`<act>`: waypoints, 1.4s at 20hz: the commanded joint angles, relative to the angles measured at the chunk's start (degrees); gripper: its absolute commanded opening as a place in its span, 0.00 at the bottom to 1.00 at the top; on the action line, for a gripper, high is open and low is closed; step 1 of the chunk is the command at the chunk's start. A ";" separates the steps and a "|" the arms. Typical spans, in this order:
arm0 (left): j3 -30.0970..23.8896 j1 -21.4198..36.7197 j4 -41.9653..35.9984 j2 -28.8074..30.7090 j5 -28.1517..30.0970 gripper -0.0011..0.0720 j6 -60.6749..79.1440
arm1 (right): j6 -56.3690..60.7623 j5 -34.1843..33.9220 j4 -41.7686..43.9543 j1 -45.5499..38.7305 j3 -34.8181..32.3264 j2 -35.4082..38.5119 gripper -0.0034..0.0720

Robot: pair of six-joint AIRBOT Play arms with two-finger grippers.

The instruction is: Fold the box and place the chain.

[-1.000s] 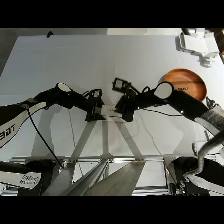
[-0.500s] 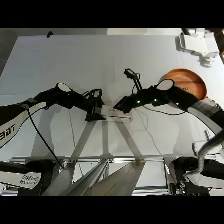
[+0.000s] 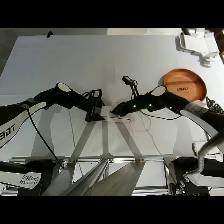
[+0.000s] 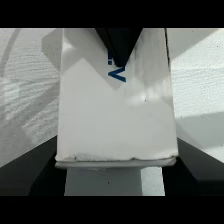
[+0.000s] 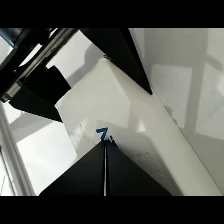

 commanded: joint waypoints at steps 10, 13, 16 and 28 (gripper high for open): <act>0.02 0.02 -0.31 0.00 0.11 0.17 -0.33 | 0.20 -0.35 -0.85 -9.25 -1.05 13.70 0.06; 0.02 0.02 -0.31 0.00 0.13 0.17 -0.33 | 0.81 4.28 -4.17 -15.50 -1.05 20.76 0.06; 0.02 0.02 -0.31 0.00 0.13 0.17 -0.33 | 10.29 6.58 -20.20 -21.44 -1.05 27.23 0.06; 0.02 0.22 -1.55 1.40 0.20 0.03 -9.18 | 31.87 10.49 -59.93 -32.52 -1.05 32.79 0.06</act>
